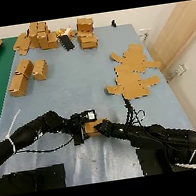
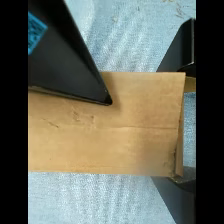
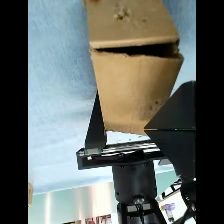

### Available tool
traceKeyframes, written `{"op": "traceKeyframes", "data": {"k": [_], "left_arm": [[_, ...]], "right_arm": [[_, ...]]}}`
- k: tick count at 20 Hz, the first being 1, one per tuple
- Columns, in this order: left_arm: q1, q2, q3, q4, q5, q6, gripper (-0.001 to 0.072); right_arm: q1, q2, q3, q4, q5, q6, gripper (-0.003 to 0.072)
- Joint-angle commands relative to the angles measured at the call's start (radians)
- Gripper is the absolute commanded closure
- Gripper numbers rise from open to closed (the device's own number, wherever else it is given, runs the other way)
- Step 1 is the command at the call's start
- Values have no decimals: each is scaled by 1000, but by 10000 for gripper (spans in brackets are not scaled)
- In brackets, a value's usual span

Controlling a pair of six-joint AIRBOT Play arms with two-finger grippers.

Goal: Fold the box.

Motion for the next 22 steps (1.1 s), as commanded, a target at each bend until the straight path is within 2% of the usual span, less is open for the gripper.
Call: {"op": "traceKeyframes", "data": {"k": [1,17,20,22], "left_arm": [[1,1,0,0,0,0,294],[1,1,0,0,0,0,293],[0,0,0,0,0,0,293],[1,1,0,0,0,0,294]], "right_arm": [[1,-18,-1,-8,-25,8,684],[1,-69,-2,-16,-48,8,684],[1,-55,0,-31,-39,6,683],[0,4,-1,-85,-43,6,682]]}}
